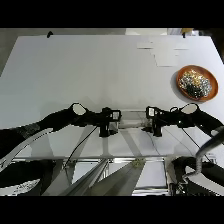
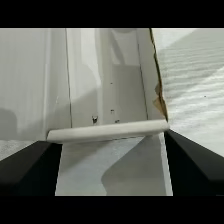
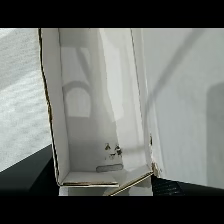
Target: Fold the box and place the chain.
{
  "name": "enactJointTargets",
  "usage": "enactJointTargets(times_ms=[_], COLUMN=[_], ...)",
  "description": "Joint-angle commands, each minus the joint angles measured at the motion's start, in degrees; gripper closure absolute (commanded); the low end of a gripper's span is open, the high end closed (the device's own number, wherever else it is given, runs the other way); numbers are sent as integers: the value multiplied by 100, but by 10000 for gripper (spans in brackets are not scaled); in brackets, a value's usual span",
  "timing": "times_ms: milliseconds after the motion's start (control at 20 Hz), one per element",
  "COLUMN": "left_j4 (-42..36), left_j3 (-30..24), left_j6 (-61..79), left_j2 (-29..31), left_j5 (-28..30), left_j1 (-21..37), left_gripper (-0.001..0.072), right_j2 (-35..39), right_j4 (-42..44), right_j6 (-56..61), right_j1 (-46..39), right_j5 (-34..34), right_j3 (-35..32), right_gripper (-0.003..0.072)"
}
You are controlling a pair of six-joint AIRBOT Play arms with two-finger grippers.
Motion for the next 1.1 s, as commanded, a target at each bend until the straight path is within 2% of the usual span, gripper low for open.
enactJointTargets(times_ms=[0,350,650,750,1050], left_j4=[-166,-284,-702,-688,-741], left_j3=[11,13,13,13,24], left_j6=[-9,101,479,483,476], left_j2=[-55,-55,-81,-201,-275], left_j5=[109,127,144,186,184], left_j1=[-9,-59,-162,-162,-142], left_gripper=[4,7,17,88,71], right_j2=[4,4,4,4,4], right_j4=[2,2,2,2,2], right_j6=[2,2,2,2,2], right_j1=[-2,-2,-2,-2,-2], right_j5=[0,0,0,0,0], right_j3=[4,4,4,4,4], right_gripper=[271,271,271,271,271])
